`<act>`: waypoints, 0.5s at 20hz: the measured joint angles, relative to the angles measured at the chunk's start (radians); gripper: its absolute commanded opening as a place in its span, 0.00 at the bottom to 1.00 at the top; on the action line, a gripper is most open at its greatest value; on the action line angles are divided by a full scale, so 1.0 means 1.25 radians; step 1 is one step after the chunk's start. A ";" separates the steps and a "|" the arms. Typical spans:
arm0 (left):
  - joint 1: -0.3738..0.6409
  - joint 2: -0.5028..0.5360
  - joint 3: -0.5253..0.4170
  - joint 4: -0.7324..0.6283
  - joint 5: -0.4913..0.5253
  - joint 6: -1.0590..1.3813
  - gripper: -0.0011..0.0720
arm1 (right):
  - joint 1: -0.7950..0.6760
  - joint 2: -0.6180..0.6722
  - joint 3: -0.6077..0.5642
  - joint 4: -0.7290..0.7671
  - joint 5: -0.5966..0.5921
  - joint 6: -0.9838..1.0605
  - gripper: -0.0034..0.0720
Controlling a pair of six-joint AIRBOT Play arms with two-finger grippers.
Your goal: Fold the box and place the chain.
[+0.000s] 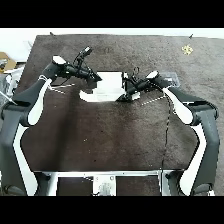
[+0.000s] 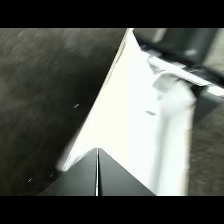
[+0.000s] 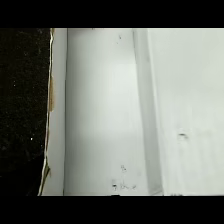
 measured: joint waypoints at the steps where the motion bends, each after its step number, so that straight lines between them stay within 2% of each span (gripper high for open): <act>1: -0.001 -0.010 0.000 0.006 0.010 -0.005 0.03 | 0.000 0.000 0.000 0.000 0.000 0.000 0.64; 10: -0.002 -0.044 0.000 0.024 0.007 -0.025 0.03 | 0.000 0.000 0.000 0.001 0.000 0.000 0.64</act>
